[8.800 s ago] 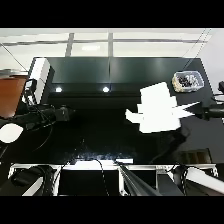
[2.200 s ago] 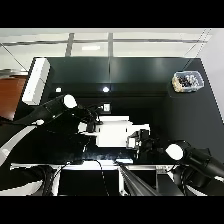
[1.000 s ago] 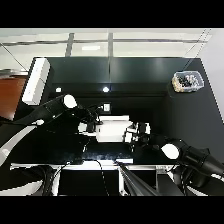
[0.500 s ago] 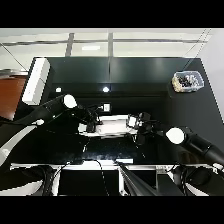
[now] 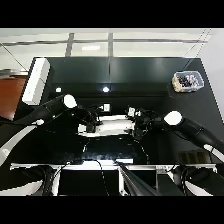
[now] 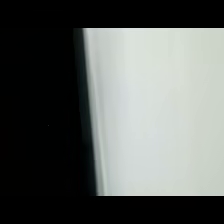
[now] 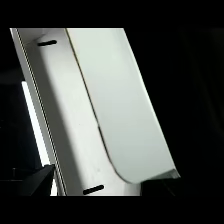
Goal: Fold the box and place the chain.
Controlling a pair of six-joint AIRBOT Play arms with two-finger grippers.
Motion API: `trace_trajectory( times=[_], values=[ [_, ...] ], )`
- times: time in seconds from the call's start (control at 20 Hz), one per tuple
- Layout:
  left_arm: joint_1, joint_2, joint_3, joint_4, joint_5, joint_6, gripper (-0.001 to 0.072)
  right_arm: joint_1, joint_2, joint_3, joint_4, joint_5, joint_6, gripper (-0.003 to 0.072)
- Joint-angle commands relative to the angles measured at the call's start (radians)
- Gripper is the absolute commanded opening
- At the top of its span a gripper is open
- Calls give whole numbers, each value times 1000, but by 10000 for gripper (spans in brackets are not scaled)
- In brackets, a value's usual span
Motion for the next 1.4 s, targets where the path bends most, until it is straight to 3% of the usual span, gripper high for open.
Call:
trace_trajectory(
  times=[0.0,0.55,1.3,1.35],
  values=[
    [0,0,0,2,0,0,29,-11,-41,13,65,112,-82,693],
    [0,0,0,3,4,-11,29,35,-74,-59,59,34,-83,693],
    [0,0,0,3,4,-11,29,45,-97,-58,58,-22,-81,691],
    [0,0,0,3,4,-11,29,45,-97,-58,58,-24,-80,648]
  ],
)
